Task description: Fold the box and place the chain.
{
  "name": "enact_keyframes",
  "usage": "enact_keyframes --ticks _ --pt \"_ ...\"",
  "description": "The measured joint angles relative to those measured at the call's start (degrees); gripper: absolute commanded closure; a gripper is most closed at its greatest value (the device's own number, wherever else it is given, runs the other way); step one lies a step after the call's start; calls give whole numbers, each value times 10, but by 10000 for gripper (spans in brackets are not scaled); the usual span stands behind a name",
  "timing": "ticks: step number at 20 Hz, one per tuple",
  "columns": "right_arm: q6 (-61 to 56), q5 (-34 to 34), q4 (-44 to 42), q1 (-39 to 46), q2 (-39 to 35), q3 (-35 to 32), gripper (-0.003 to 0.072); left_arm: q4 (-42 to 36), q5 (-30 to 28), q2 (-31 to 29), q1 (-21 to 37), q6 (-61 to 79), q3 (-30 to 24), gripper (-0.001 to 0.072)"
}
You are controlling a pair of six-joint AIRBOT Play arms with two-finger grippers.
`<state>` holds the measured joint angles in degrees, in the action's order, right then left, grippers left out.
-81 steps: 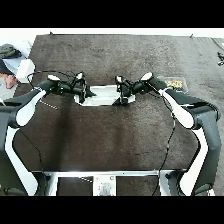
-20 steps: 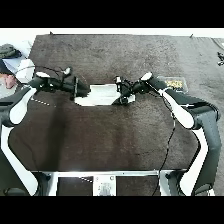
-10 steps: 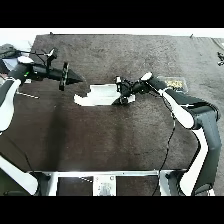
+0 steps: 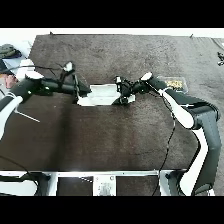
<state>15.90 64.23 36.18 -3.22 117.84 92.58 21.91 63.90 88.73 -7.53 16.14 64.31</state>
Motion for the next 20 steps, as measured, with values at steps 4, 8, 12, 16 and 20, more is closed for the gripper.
enact_keyframes --ticks 4,8,12,16,20 --pt "0 0 0 0 0 0 318 -5 -41 31 -38 -41 0 702" --pt "0 0 0 0 0 0 318 -12 -58 81 -49 -79 63 702" --pt "0 0 0 0 0 0 318 -13 -75 125 -52 -108 125 702" --pt "0 0 0 0 0 0 319 -13 -104 152 -53 -122 153 702" --pt "0 0 -1 0 0 0 318 -13 -130 163 -54 -126 160 702"
